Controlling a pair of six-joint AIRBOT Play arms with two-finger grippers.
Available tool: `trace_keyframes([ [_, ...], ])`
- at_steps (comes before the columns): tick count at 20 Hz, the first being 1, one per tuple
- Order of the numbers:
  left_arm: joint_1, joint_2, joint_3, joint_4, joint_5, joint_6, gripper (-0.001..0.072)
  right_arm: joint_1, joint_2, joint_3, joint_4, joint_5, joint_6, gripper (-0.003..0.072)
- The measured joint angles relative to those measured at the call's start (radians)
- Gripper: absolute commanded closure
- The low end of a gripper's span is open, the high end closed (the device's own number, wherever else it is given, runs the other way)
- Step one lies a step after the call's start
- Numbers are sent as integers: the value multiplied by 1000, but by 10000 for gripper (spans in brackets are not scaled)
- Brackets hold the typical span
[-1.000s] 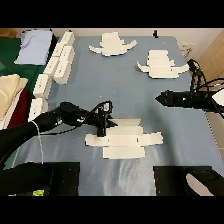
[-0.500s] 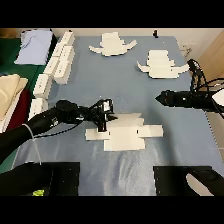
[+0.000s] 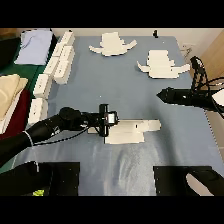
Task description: Fold the box.
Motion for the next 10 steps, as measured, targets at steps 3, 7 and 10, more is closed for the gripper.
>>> trace_keyframes([
  [3,-16,-32,-29,-61,24,34,699,0,0,0,1,-3,0,650],
  [7,-21,-26,-43,-88,36,45,697,0,0,0,5,-2,0,650],
  [10,-23,21,-49,-84,34,-8,697,0,0,0,6,0,0,651],
])
